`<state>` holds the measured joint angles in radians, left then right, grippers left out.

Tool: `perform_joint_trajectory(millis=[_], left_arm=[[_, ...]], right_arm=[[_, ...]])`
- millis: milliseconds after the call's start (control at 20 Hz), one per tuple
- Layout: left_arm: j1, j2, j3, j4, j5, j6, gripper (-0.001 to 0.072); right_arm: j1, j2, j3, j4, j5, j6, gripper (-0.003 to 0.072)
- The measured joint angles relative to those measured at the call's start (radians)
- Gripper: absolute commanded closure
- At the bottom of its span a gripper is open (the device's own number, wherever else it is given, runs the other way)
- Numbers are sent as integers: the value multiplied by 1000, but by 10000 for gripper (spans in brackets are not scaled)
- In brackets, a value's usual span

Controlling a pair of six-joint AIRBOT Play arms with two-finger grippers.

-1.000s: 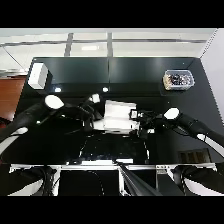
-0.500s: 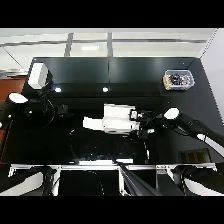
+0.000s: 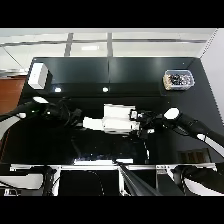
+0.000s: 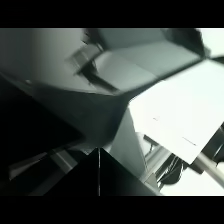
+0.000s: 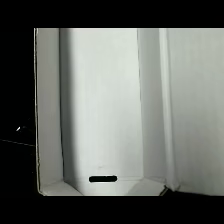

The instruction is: Fold the box and place the chain.

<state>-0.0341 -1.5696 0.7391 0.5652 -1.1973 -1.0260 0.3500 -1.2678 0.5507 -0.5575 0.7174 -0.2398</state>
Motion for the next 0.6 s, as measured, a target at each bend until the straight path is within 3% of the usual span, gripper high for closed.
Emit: perform_joint_trajectory(millis=[200, 250, 300, 350, 600], left_arm=[[-77, -18, 64, -44, -56, 55, 657], [-86, -21, 83, -55, -71, 68, 505], [-92, -22, 100, -60, -85, 76, 302], [-97, -23, 118, -65, -106, 82, 240], [-132, -25, 181, -83, -169, 90, 224]], right_arm=[[0, 0, 0, 0, 0, 0, 560], [0, 0, 0, 0, 0, 0, 560], [0, 0, 0, 0, 0, 0, 560], [0, 0, 0, 0, 0, 0, 560], [0, 0, 0, 0, 0, 0, 560]])
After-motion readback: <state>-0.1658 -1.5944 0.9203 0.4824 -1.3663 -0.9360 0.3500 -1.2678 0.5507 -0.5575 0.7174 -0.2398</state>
